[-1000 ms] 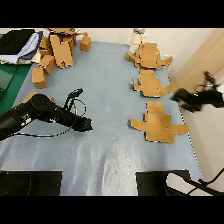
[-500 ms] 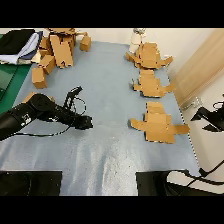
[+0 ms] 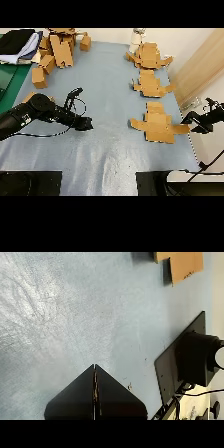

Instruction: Fold the box.

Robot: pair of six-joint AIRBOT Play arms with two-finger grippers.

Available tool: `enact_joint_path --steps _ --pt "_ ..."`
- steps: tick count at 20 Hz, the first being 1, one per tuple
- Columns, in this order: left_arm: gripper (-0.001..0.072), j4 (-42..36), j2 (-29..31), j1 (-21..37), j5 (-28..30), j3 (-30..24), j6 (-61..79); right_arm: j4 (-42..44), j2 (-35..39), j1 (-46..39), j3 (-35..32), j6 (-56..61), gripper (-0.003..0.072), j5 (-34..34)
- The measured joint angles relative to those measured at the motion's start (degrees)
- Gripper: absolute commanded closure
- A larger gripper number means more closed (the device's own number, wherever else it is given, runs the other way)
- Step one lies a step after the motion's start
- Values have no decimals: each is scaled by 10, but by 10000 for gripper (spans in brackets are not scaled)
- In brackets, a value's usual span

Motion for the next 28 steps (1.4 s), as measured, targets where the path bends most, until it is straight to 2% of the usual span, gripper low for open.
enact_joint_path --steps 4,5,6,7,10,15,19,22,27,28 --pt "698 0 0 0 -3 0 -1 31 -23 1 0 -26 -18 27" --pt "698 0 0 0 -5 0 -1 36 -27 0 0 -29 107 33" --pt "698 0 0 0 -5 0 -1 42 -32 0 -1 -32 304 42" --pt "698 0 0 0 -4 0 -1 52 -36 1 -3 -33 364 49" --pt "698 -2 0 0 -8 0 -1 77 -42 4 -15 -38 679 66" --pt "698 -5 0 0 0 0 -1 144 -44 47 -24 -49 682 109" --pt "698 -11 0 9 41 0 -1 198 -21 137 -56 -52 682 114" --pt "698 -11 0 26 51 0 -1 221 15 224 -111 -55 682 64" --pt "698 -12 0 61 19 0 14 268 96 361 -214 -79 677 -82" --pt "698 -12 0 65 10 0 17 272 106 380 -228 -81 605 -104"
